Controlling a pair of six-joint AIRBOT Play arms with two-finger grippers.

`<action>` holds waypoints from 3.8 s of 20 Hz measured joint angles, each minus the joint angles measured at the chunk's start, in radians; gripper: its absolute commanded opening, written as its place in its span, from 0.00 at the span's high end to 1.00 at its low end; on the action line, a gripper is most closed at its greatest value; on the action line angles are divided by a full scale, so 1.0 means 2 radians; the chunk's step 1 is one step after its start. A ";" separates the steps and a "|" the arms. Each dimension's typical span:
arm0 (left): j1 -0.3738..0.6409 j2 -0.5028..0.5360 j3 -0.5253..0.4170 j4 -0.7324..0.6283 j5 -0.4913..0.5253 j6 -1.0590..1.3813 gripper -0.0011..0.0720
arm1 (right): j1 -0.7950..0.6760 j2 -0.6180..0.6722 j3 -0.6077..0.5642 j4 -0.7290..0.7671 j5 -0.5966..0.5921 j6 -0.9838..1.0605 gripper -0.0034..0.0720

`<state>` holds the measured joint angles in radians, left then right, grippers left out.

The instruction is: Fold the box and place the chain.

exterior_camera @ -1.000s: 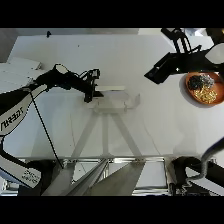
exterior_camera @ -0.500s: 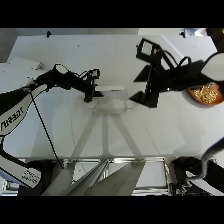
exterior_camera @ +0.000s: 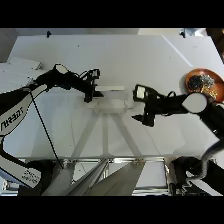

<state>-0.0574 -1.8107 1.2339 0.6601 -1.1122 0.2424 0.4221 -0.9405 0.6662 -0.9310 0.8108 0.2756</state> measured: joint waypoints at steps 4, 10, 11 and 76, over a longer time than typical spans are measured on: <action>0.000 0.000 0.000 0.000 0.000 0.000 0.96 | -0.003 -0.023 -0.063 0.096 -0.101 -0.156 0.04; 0.000 0.000 0.000 0.000 0.000 0.000 0.96 | -0.028 -0.105 -0.084 0.229 -0.144 -0.357 0.04; 0.000 0.000 0.000 0.000 0.000 0.000 0.96 | -0.030 -0.114 -0.085 0.246 -0.146 -0.379 0.04; 0.000 0.000 0.000 0.000 -0.001 0.000 0.96 | -0.078 -0.360 0.131 0.286 0.039 -0.318 0.04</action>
<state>-0.0570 -1.8111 1.2339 0.6605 -1.1133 0.2432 0.2661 -1.6615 0.9287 -0.3599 0.8886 -0.3595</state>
